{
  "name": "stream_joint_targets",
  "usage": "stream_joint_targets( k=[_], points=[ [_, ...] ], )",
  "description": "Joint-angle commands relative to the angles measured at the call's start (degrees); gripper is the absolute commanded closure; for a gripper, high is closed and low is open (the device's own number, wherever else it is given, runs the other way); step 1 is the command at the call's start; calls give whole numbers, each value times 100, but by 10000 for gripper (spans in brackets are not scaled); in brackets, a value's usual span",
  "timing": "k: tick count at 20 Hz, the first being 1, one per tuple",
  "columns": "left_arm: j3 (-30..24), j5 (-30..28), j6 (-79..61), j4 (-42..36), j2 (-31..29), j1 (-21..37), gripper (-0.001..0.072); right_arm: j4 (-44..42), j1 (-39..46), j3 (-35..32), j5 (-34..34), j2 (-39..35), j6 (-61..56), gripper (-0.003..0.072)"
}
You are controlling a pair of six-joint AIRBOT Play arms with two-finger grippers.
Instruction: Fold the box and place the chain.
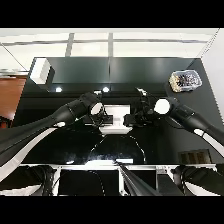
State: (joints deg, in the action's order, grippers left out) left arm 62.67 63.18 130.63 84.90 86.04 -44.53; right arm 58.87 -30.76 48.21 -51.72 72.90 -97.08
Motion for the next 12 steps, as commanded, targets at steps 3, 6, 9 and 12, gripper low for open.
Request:
stream_joint_targets(
  k=[3, 6, 9, 12],
  points=[
    [4, -13, -13, -13, -4, 0, 681, 1539, -551, 702, -745, 468, -1670, 348],
    [4, -13, -13, -11, -4, 0, 680, 1609, -579, 726, -758, 479, -1950, 348],
    [4, -7, -13, -15, -4, 0, 681, 1633, -579, 789, -791, 564, -2020, 349],
    [4, -11, -13, -31, -4, 0, 681, 1665, -579, 892, -879, 664, -2020, 348]
  ],
)
